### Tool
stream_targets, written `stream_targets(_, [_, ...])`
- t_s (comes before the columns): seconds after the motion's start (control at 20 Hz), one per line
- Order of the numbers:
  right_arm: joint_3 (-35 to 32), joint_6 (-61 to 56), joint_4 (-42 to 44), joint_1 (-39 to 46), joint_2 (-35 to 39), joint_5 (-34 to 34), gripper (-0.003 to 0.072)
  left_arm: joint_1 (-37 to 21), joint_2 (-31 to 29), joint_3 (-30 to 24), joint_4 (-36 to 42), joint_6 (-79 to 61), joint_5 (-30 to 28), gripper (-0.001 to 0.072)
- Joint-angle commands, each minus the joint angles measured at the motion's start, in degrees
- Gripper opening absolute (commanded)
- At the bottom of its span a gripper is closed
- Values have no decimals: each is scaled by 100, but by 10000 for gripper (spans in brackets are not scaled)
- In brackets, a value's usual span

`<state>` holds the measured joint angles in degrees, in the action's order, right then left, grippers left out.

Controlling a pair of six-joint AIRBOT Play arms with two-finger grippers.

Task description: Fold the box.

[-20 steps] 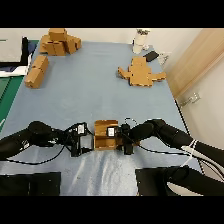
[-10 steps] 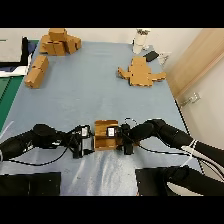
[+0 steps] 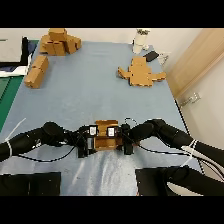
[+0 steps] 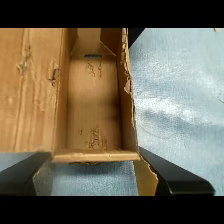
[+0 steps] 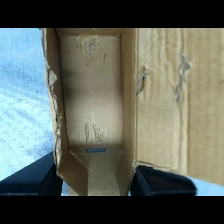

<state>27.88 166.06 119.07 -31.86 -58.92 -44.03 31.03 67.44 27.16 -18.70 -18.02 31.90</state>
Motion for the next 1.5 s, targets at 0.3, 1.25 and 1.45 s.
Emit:
stream_targets(0.3, [-4,0,0,2,0,0,489,184,262,280,-579,693,-101,688])
stream_targets(1.25, [-4,0,0,2,0,0,489,186,262,278,-577,675,-85,402])
stream_targets(1.45, [-4,0,0,2,0,0,489,186,262,278,-577,675,-85,402])
